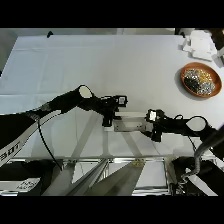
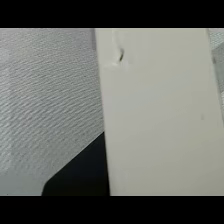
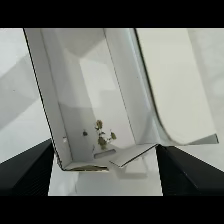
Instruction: Fold the box and place the chain.
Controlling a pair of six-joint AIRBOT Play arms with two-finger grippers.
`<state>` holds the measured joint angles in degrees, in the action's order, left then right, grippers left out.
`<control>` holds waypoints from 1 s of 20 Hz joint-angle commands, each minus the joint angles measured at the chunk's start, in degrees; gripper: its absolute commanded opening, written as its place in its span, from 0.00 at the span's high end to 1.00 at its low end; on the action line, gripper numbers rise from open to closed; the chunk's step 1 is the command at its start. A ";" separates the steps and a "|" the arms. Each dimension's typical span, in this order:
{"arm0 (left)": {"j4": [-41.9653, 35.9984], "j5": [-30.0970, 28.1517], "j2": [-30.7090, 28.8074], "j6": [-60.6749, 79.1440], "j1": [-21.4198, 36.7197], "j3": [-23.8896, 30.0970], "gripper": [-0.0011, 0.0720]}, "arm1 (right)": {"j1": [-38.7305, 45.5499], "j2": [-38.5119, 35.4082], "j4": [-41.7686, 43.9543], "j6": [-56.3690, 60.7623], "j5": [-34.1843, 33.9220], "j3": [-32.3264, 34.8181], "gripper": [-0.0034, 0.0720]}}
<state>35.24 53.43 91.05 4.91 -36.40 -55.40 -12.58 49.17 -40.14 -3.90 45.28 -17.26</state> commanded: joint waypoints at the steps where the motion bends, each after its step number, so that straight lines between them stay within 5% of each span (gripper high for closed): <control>1: 0.00 -0.02 -0.04 0.00 -0.02 -0.02 0.97 | 0.22 3.96 1.53 -1.18 2.73 -2.10 0.04; 20: 0.00 -0.02 -0.04 0.00 -0.02 -0.02 0.97 | 4.79 8.72 6.64 -7.54 6.05 -2.14 0.04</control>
<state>35.24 53.43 91.05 4.91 -36.40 -55.40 -8.14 57.67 -34.74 -10.17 51.22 -19.38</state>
